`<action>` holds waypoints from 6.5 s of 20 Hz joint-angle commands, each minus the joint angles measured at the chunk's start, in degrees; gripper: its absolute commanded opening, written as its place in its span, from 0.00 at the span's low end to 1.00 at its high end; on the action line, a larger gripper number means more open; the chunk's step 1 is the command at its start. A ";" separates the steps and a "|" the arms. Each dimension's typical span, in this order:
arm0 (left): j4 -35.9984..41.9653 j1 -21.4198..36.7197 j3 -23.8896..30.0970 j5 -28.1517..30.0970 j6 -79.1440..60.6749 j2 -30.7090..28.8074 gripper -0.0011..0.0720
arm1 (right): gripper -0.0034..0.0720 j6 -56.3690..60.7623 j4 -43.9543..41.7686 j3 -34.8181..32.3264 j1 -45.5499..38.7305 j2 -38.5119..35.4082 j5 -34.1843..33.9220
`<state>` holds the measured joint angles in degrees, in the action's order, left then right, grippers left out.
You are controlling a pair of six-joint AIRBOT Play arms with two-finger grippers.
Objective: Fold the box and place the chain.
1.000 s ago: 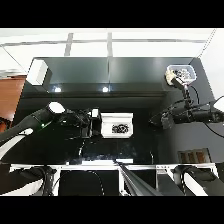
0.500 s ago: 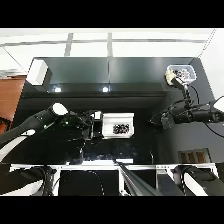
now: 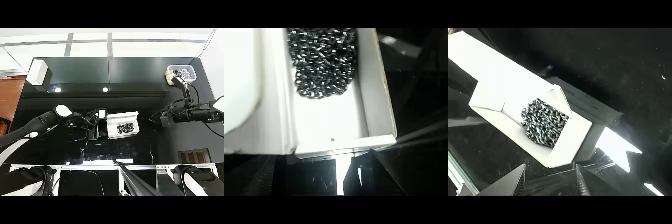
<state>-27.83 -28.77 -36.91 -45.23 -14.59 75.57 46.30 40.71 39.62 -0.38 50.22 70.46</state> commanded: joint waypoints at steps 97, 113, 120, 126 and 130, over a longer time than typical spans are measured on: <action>-5.75 -9.11 -0.07 10.49 13.29 0.24 0.47 | 0.21 -41.16 1.60 0.02 21.20 12.17 -13.70; -5.77 -9.09 -0.07 10.51 13.29 0.24 0.47 | 0.46 -37.81 4.39 0.00 21.20 12.20 -12.59; -5.77 -9.09 -0.07 10.49 13.29 0.24 0.47 | 0.46 -36.17 4.39 -2.54 21.20 12.26 -12.41; -5.77 -9.09 -0.07 10.51 13.29 0.24 0.47 | 0.46 -17.94 3.96 -0.83 19.63 7.28 -10.80; -5.77 -9.09 -0.07 10.51 13.29 0.24 0.47 | 0.07 3.69 2.03 -1.55 15.76 5.55 -2.69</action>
<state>-33.58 -37.87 -36.91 -34.61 -1.15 75.79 34.35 44.49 38.39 17.32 57.06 62.41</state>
